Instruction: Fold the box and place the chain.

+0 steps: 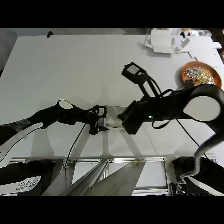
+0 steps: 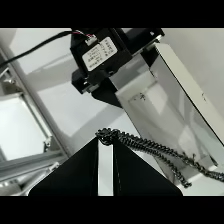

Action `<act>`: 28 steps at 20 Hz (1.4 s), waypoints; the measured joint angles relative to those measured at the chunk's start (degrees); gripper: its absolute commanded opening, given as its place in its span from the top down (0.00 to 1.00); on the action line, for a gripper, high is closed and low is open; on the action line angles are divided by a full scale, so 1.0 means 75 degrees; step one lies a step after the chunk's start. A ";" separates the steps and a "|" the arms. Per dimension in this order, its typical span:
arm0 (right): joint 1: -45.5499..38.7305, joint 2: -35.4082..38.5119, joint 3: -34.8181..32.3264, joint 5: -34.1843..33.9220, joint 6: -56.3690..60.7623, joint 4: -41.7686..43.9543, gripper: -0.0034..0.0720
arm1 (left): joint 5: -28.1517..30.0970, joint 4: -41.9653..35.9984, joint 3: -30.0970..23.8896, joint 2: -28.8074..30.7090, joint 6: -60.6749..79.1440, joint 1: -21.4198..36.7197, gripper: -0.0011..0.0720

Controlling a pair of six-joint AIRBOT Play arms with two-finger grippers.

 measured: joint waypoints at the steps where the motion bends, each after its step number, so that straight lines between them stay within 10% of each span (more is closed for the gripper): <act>1: 0.0023 -0.0146 -0.0032 -0.0032 0.0000 -0.0026 0.93 | 0.0000 0.0003 0.0000 0.0000 0.0000 0.0000 0.78; 10: 0.0105 -0.1160 -0.0839 -0.0702 0.0076 -0.0096 0.92 | 0.0000 0.0003 0.0000 0.0000 0.0000 0.0000 0.78; 15: 0.0157 -0.1314 -0.1259 -0.1099 0.0242 -0.0122 0.68 | 0.0000 0.0003 0.0000 0.0000 0.0000 0.0000 0.78; 28: -0.1198 -0.0169 -0.0889 0.0256 0.0825 -0.1113 0.73 | 0.0000 0.0003 0.0000 0.0000 0.0000 0.0000 0.78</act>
